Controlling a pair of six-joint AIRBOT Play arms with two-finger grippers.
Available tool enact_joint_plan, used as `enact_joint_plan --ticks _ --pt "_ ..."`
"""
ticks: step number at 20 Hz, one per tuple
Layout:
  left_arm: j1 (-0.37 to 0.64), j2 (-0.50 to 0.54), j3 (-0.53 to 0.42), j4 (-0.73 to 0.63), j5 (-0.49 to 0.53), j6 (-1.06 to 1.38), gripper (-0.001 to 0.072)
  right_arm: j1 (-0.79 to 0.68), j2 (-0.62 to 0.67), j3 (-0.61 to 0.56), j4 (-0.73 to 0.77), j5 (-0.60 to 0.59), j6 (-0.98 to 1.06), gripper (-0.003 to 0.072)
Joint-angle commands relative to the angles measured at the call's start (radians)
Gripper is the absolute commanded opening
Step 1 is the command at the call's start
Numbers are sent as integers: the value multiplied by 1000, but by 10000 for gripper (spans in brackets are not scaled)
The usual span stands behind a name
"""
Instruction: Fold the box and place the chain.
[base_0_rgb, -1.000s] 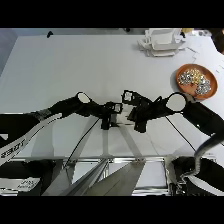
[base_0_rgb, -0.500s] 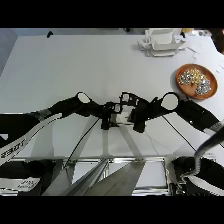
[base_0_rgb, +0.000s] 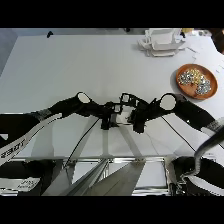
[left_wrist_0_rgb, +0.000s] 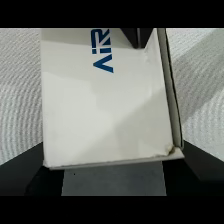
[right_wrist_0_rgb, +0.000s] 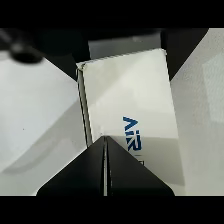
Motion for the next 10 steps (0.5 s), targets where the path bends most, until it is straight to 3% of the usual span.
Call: enact_joint_plan --ticks 1,6,10 --pt "1 0 0 0 0 -2 44 1 16 -5 -13 6 11 14" --pt "1 0 1 0 0 -2 44 1 123 -5 -24 -35 101 17" --pt "1 0 0 0 0 -2 44 1 286 13 -198 -27 407 16"
